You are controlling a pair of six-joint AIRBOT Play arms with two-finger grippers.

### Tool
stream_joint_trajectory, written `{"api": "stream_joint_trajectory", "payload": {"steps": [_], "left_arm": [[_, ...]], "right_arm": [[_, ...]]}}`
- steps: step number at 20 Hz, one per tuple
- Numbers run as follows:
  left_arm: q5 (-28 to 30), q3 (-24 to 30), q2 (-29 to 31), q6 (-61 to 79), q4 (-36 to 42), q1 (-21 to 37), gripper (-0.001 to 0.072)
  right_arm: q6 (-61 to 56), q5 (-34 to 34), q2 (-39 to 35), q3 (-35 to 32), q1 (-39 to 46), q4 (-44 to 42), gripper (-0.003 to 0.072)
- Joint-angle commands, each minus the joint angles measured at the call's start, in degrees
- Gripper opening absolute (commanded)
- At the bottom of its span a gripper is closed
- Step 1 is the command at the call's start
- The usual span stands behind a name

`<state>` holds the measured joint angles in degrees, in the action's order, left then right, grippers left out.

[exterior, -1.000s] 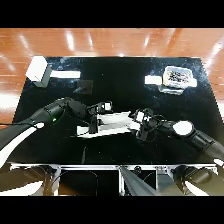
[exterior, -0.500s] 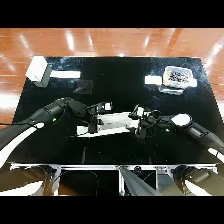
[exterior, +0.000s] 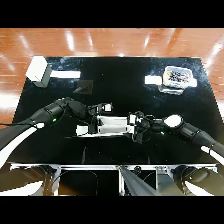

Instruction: Fold the box and place the chain.

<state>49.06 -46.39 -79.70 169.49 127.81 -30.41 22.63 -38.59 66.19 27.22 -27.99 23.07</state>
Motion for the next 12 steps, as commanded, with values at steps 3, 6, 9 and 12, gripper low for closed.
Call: {"api": "stream_joint_trajectory", "payload": {"steps": [3, 6, 9, 12], "left_arm": [[0.2, 0.0, 0.0, -0.2, 0.2, -0.1, 0.0021], [2.0, 0.0, 0.0, -0.5, 0.4, -0.1, 0.002], [2.1, 0.0, 0.0, -1.6, 0.3, -0.1, 0.002], [2.1, 0.0, 0.0, -1.6, 0.3, -0.1, 0.002]], "right_arm": [[0.1, -0.6, 0.6, 0.0, -0.5, 2.1, 0.071], [0.2, 0.2, 2.1, 0.0, -0.5, 2.1, 0.0711], [0.2, 1.5, 2.7, 0.0, -1.1, 2.4, 0.0711], [0.2, 1.6, 2.7, 0.0, -2.3, 2.5, 0.071]]}}
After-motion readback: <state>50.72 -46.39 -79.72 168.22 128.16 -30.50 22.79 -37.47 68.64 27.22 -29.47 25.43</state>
